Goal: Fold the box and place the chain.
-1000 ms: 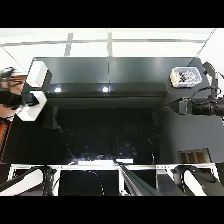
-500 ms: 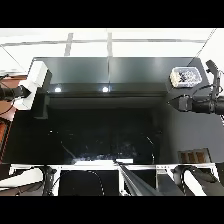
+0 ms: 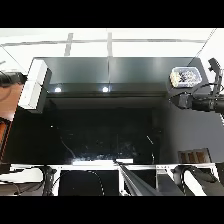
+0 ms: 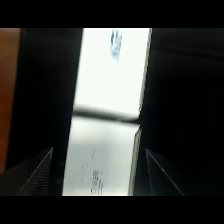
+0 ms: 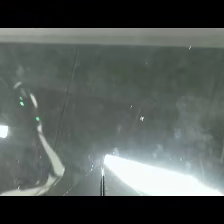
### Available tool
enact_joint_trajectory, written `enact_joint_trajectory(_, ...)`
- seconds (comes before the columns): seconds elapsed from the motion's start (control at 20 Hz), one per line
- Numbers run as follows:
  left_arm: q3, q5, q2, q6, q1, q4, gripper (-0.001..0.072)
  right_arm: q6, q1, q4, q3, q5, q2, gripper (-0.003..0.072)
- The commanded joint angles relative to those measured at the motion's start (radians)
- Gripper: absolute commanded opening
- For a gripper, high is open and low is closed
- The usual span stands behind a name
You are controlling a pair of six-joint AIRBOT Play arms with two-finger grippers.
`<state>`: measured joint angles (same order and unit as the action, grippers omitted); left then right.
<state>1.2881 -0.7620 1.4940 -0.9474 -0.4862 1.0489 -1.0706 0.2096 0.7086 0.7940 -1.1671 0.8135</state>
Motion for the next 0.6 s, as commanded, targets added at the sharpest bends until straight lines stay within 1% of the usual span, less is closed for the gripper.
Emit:
enact_joint_trajectory(0.0, 0.195, -0.151, -0.046, -0.067, 0.008, -0.058, 0.037, 0.001, -0.085, 0.0, 0.001, 0.18, 0.003, 0.0017)
enact_joint_trajectory(0.05, 0.253, -0.231, -0.061, -0.075, 0.015, -0.092, 0.0016, 0.001, -0.134, 0.0, 0.001, 0.263, 0.006, 0.0017)
enact_joint_trajectory(0.1, 0.289, -0.293, -0.084, -0.075, 0.029, -0.144, 0.0025, 0.001, -0.186, 0.002, 0.001, 0.349, 0.013, 0.0017)
enact_joint_trajectory(0.15, 0.293, -0.324, -0.117, -0.074, 0.051, -0.186, 0.0024, 0.001, -0.231, 0.008, 0.001, 0.421, 0.022, 0.0017)
enact_joint_trajectory(0.2, 0.278, -0.347, -0.162, -0.075, 0.088, -0.198, 0.0023, 0.002, -0.272, 0.028, 0.001, 0.482, 0.034, 0.0017)
enact_joint_trajectory(0.25, 0.24, -0.345, -0.215, -0.074, 0.135, -0.194, 0.0023, 0.002, -0.301, 0.077, 0.001, 0.521, 0.047, 0.0017)
enact_joint_trajectory(0.3, 0.169, -0.317, -0.285, -0.073, 0.19, -0.193, 0.0023, 0.002, -0.321, 0.158, 0.0, 0.539, 0.06, 0.0017)
enact_joint_trajectory(0.35, 0.075, -0.254, -0.362, -0.053, 0.247, -0.193, 0.0023, 0.0, -0.328, 0.245, -0.006, 0.546, 0.075, 0.0017)
enact_joint_trajectory(0.4, -0.056, -0.154, -0.451, 0.01, 0.31, -0.17, 0.0023, -0.035, -0.325, 0.322, -0.022, 0.557, 0.093, 0.0016)
enact_joint_trajectory(0.45, -0.199, -0.044, -0.533, 0.09, 0.371, -0.075, 0.0023, -0.131, -0.317, 0.38, -0.053, 0.603, 0.113, 0.0016)
enact_joint_trajectory(0.5, -0.369, 0.105, -0.611, 0.053, 0.426, 0.034, 0.0024, -0.223, -0.303, 0.423, -0.09, 0.658, 0.137, 0.0016)
enact_joint_trajectory(0.55, -0.505, 0.214, -0.675, -0.011, 0.453, 0.074, 0.0025, -0.254, -0.29, 0.455, -0.12, 0.695, 0.164, 0.0017)
